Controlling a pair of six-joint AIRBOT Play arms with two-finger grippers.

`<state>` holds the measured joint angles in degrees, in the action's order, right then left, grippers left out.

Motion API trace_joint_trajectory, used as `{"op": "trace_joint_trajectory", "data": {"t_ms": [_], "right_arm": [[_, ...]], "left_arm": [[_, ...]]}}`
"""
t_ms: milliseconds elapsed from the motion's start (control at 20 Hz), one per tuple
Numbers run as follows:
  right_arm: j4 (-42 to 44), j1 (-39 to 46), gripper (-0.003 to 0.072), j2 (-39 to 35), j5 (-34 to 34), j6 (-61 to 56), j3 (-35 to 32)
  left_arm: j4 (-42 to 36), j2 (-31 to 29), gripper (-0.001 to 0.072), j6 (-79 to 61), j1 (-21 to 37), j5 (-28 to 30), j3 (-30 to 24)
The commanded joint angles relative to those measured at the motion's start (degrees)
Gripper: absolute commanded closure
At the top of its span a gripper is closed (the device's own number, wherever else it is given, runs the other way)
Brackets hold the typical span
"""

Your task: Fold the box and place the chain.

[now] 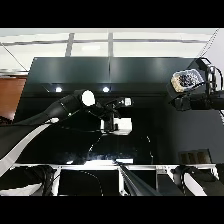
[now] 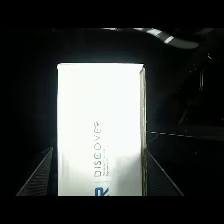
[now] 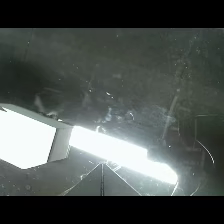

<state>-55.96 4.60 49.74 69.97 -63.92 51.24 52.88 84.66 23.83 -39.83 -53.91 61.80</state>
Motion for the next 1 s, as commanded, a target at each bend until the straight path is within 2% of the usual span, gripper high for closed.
{"op": "trace_joint_trajectory", "data": {"t_ms": [0,950], "right_arm": [[0.0,0.0,0.0672,0.0,0.1,-0.2,0.0],[0.0,0.0,0.0672,0.0,0.4,-0.5,0.0]], "left_arm": [[1.4,0.0,-0.0002,2.6,-0.5,0.2,0.1],[1.3,-0.2,-0.0002,2.6,-0.5,-3.0,0.1]]}}
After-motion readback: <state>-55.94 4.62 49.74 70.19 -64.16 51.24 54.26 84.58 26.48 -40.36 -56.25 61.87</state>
